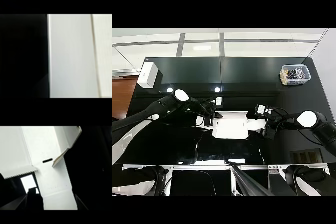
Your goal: Fold the box and place the chain.
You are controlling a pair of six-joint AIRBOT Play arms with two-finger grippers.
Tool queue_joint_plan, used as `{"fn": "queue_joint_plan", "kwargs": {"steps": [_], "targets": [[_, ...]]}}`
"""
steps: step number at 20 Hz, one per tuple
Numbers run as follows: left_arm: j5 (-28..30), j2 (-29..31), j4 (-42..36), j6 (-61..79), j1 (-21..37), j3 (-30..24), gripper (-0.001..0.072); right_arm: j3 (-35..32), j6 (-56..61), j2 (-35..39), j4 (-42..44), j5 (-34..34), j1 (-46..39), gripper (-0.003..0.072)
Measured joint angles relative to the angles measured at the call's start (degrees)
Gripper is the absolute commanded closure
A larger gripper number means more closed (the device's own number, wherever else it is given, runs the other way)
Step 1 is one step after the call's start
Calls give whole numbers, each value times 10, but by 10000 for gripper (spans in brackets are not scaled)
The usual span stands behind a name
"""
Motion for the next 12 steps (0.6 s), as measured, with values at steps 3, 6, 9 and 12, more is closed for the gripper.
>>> {"fn": "queue_joint_plan", "kwargs": {"steps": [3,6,9,12], "targets": [[0,0,0,0,0,0,687,0,0,0,0,-2,0,13],[0,0,0,0,0,0,686,0,0,0,2,-4,0,13],[0,0,0,0,0,0,686,0,0,0,2,-4,0,13],[0,0,0,0,0,0,686,0,0,0,2,-5,0,13]]}}
